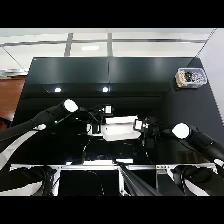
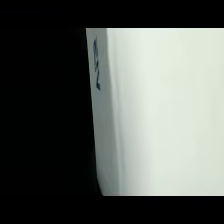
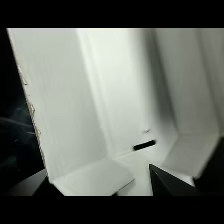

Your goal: Fold the box and place the chain.

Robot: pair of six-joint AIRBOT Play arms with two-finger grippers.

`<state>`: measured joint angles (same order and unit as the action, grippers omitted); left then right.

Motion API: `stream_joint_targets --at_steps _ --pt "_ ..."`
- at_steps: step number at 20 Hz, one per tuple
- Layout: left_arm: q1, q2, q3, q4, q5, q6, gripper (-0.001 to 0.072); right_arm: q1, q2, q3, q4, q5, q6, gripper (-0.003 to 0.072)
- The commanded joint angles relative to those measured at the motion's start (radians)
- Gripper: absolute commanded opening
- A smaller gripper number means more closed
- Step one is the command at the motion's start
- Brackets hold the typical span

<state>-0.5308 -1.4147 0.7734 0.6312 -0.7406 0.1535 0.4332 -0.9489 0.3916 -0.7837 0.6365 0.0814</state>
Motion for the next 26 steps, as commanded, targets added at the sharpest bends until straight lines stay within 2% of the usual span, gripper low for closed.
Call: stream_joint_targets --at_steps 1,5,11,15,18,22,26 --pt "-0.001 -0.001 0.001 0.000 0.001 0.000 0.0025 0.000 -0.006 0.056 -0.014 -0.020 -0.008 0.0662" --pt "-0.001 -0.001 0.001 0.000 0.001 0.000 0.0025 -0.015 -0.006 0.098 0.000 -0.019 -0.031 0.0662" --pt "-0.001 -0.001 0.001 0.000 0.000 0.000 0.0025 -0.056 -0.028 0.098 0.056 -0.017 -0.101 0.0662" --pt "-0.001 -0.001 0.001 0.000 0.000 0.000 0.0025 -0.109 -0.030 0.098 0.166 0.042 -0.204 0.0662" --pt "-0.001 -0.001 0.001 0.000 0.001 -0.001 0.0026 -0.109 -0.071 0.098 0.248 0.119 -0.286 0.0662" --pt "-0.001 -0.001 0.001 -0.006 0.000 -0.004 0.0025 -0.109 -0.134 0.098 0.342 0.130 -0.381 0.0662" --pt "-0.001 -0.001 0.001 -0.008 0.001 -0.004 0.0025 -0.106 -0.200 0.098 0.334 0.159 -0.420 0.0662"
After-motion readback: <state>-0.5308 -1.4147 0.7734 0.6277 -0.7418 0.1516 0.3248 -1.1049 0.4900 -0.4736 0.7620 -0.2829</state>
